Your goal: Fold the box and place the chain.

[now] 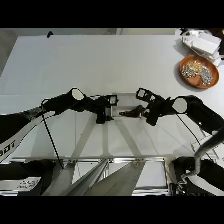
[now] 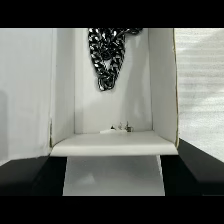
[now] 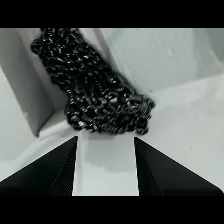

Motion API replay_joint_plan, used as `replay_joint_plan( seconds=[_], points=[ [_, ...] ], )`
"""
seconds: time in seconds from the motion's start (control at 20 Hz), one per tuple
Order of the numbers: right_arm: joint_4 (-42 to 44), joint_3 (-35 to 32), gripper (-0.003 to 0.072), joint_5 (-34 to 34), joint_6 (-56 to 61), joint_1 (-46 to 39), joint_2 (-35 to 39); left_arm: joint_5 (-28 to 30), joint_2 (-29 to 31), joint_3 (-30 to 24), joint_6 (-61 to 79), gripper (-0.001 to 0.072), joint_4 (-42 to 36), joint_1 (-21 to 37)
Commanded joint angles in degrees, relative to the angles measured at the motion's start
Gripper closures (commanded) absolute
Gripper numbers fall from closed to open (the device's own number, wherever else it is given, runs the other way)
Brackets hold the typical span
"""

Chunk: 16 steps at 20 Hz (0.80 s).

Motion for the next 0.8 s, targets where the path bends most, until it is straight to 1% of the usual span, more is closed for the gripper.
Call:
replay_joint_plan(
  seconds=[0.0,0.05,0.1,0.15,0.2,0.35,0.45,0.6,0.65,0.75],
  points=[
    [3.54,-1.31,0.0293,-6.14,-10.27,-0.46,-1.6,0.0,0.0,0.02,0.02,0.0396,0.0,-0.02],
    [5.03,-1.33,0.0296,-6.67,-10.97,-0.79,-2.1,0.0,0.0,0.02,0.02,0.0396,0.0,-0.02],
    [6.01,-1.33,0.0357,-6.91,-10.95,-1.2,-2.69,0.02,0.0,0.02,0.02,0.0396,0.0,-0.02],
    [6.49,-1.33,0.0444,-6.69,-10.91,-1.38,-3.1,0.02,0.0,0.02,0.02,0.0396,0.0,-0.02],
    [6.47,-1.33,0.0486,-5.79,-10.88,-1.38,-3.3,0.0,0.0,0.02,0.02,0.0396,0.0,-0.02],
    [5.64,-1.33,0.0662,-2.43,-10.69,-1.38,-3.26,0.02,0.0,0.02,0.02,0.0396,0.0,-0.02],
    [5.16,-1.33,0.0671,-0.61,-8.46,-1.38,-3.23,0.02,0.0,0.02,0.02,0.0396,0.0,-0.02],
    [2.58,-1.31,0.0672,-0.66,-2.54,-1.38,-1.7,0.02,0.0,0.02,0.02,0.0396,0.0,-0.02],
    [1.29,-1.31,0.0672,-0.68,-1.01,-1.38,-0.35,0.0,0.0,0.02,0.02,0.0396,0.0,-0.02],
    [-1.16,-1.31,0.0672,-0.85,2.38,-1.38,4.72,0.0,0.0,0.02,0.02,0.0395,0.0,-0.02]
  ],
)
